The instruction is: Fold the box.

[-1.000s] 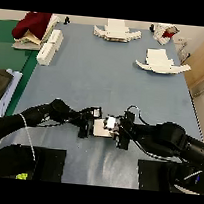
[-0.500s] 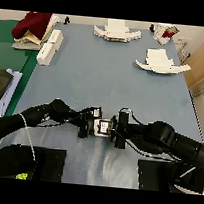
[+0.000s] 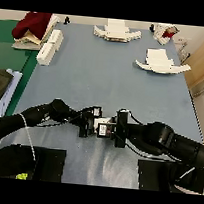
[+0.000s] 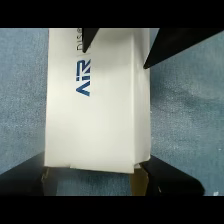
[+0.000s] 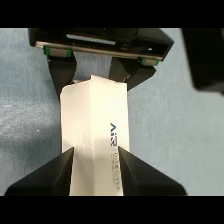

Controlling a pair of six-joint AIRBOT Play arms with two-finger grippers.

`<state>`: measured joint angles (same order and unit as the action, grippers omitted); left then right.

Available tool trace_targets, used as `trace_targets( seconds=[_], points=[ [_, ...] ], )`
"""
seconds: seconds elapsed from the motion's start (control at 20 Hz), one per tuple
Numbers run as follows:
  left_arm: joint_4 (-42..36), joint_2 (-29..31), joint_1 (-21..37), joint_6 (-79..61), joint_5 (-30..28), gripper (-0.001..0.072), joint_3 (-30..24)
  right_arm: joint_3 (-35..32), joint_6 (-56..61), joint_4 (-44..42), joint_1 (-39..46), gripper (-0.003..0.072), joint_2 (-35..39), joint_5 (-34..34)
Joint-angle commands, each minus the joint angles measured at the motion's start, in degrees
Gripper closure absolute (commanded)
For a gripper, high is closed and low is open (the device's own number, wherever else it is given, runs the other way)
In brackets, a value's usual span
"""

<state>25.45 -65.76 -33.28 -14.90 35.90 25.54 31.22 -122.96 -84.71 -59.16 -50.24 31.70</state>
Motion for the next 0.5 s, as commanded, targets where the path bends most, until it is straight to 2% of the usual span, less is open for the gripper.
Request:
trace_targets(
  seconds=[0.0, 0.45],
  points=[
    [0.1, 0.0, 0.0, -0.1, 0.2, 0.0249, 0.1, 0.4, -0.1, 0.6, -0.4, 0.0280, 0.5, -0.4],
    [0.1, 0.0, 0.0, -0.1, 0.2, 0.0249, 0.1, 1.4, -0.1, 4.4, -0.6, 0.0279, 0.7, -0.3]
  ],
)
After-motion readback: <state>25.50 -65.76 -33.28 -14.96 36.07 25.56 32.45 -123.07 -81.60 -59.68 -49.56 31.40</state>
